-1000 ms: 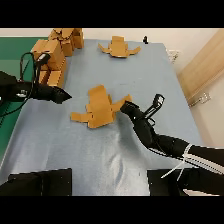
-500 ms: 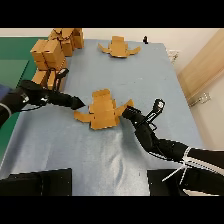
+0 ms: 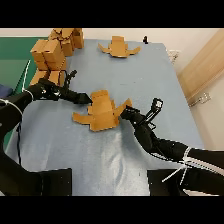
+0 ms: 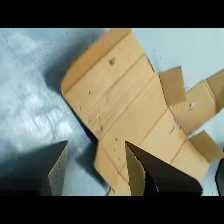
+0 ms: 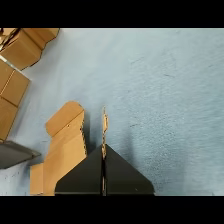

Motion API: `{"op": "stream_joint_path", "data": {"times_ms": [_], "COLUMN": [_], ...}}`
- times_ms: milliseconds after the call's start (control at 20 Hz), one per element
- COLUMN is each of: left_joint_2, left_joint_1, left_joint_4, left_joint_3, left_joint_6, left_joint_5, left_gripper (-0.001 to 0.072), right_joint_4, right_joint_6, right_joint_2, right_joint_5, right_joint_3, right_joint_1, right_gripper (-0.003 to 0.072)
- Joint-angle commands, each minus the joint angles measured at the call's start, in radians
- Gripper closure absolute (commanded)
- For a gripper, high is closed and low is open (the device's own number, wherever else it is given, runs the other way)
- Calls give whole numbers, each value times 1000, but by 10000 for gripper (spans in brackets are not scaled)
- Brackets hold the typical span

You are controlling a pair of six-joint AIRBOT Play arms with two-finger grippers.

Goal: Fold the box.

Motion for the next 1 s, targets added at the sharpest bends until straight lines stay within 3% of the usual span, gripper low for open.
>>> {"op": "stream_joint_path", "data": {"times_ms": [0,300,700,800,950], "left_joint_2": [-74,-140,-139,-139,-139], "left_joint_1": [1,2,1,1,2], "left_joint_4": [-10,-26,-67,-67,-77], "left_joint_3": [91,97,109,109,109], "left_joint_6": [-13,-12,68,97,121], "left_joint_5": [-29,-101,-232,-270,-274], "left_gripper": [176,195,196,510,526], "right_joint_4": [-49,-48,-47,-47,-47], "right_joint_6": [1,1,1,1,2], "right_joint_2": [0,0,0,0,0], "right_joint_5": [-6,-6,-6,-6,-6], "right_joint_3": [0,0,0,0,0], "right_joint_1": [1,1,1,1,1], "right_gripper": [680,680,680,680,680]}}
